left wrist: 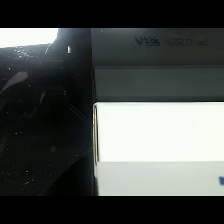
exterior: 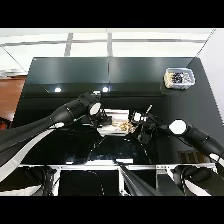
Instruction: Fold the box and place the chain.
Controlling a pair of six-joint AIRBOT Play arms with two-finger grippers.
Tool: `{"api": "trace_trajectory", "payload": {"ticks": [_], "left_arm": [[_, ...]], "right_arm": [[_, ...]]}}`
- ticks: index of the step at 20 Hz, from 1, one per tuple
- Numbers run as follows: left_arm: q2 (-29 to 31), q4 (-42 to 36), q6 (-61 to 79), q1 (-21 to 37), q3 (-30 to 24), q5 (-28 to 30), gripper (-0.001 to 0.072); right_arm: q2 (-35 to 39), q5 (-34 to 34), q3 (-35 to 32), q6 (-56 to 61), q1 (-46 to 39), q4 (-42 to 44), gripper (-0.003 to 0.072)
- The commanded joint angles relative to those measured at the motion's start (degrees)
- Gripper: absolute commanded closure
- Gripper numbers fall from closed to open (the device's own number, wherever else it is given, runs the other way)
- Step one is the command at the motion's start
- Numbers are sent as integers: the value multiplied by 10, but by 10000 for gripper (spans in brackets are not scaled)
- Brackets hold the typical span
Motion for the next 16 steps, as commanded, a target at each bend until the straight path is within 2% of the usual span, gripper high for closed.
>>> {"api": "trace_trajectory", "payload": {"ticks": [1,9,16], "left_arm": [[0,0,0,0,0,0,679],[0,0,0,0,0,0,679],[0,0,0,0,0,0,678]], "right_arm": [[-33,-35,14,-29,2,19,-34],[-71,-53,15,-44,30,20,-34],[-75,-76,15,-44,30,20,-34]]}}
